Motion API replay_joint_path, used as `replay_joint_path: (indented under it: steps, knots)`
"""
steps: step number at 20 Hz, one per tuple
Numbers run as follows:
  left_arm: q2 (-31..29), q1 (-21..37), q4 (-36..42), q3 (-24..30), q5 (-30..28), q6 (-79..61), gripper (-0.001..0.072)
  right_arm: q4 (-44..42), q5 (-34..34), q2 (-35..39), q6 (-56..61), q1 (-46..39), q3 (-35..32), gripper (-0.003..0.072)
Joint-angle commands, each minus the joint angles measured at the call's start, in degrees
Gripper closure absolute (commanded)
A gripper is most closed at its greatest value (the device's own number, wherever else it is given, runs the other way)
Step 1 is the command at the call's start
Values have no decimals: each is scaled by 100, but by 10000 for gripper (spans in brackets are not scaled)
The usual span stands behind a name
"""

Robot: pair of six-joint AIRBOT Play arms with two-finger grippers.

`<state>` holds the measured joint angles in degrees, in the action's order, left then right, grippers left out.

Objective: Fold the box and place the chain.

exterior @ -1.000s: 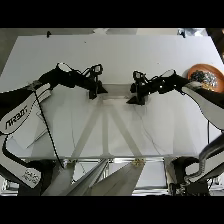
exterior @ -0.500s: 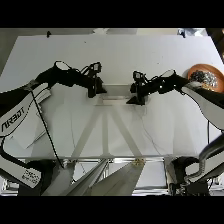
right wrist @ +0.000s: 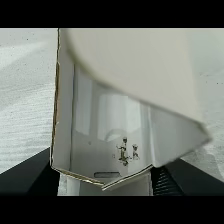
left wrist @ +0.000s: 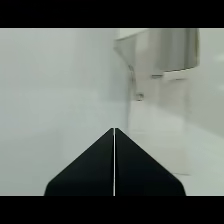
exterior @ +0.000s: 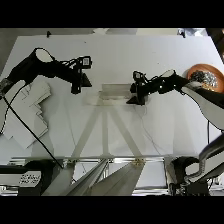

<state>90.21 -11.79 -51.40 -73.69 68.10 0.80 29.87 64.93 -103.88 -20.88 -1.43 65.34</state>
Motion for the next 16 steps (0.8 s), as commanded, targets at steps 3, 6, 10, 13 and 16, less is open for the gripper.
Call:
replay_joint_path:
  steps: [3,6,10,13,16]
  knots:
    - [-98,-529,1220,0,391,400,698,0,2,2,0,4,2,146]
    - [-72,-774,2321,0,-1394,319,699,0,2,2,0,4,2,146]
    - [374,-866,2579,0,-3088,850,699,0,2,2,0,4,2,146]
    - [846,-866,2448,0,-3069,1019,699,0,2,2,0,4,2,146]
    - [1001,-866,2267,0,-3003,970,702,2,2,2,0,4,2,146]
